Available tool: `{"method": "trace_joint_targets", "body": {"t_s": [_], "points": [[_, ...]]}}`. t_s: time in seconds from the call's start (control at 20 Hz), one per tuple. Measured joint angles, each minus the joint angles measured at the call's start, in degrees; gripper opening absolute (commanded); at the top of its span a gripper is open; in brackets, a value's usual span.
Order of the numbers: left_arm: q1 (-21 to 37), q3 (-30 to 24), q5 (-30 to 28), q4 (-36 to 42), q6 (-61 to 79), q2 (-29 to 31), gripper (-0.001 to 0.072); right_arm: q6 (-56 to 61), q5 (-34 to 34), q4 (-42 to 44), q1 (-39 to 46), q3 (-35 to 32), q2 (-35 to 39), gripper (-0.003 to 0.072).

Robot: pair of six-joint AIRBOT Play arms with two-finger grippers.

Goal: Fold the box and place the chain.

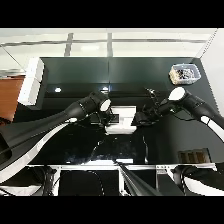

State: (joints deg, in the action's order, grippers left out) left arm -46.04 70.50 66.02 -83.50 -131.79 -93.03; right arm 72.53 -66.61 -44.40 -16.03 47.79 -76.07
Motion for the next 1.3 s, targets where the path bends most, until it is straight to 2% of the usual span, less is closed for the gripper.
{"method": "trace_joint_targets", "body": {"t_s": [0.25,0.5,0.8,1.1,1.15,1.25,1.3], "points": [[0.0,0.0,0.2,0.0,-0.1,0.0,0.0023,8.7,7.1,-5.3,-5.0,0.1,-0.1,0.0342],[0.0,0.0,-0.1,0.0,0.0,0.0,0.0023,20.7,10.1,-15.3,-9.4,0.8,-0.1,0.0342],[0.0,0.0,-0.1,0.0,0.0,0.0,0.0023,36.8,6.6,-30.3,-16.1,6.5,-1.0,0.0342],[0.0,0.0,0.0,0.0,0.0,0.0,0.0024,46.8,2.8,-36.3,-19.9,9.6,-4.7,0.0339],[0.0,0.0,0.0,0.0,0.0,0.0,0.0023,47.8,2.3,-36.9,-20.4,9.7,-5.3,0.0268],[0.0,0.0,0.0,0.0,0.0,0.0,0.0023,49.3,2.0,-37.6,-21.2,9.9,-6.1,0.0240],[0.0,0.0,0.0,0.0,0.0,0.0,0.0023,49.9,1.9,-37.9,-21.5,10.0,-6.3,0.0092]]}}
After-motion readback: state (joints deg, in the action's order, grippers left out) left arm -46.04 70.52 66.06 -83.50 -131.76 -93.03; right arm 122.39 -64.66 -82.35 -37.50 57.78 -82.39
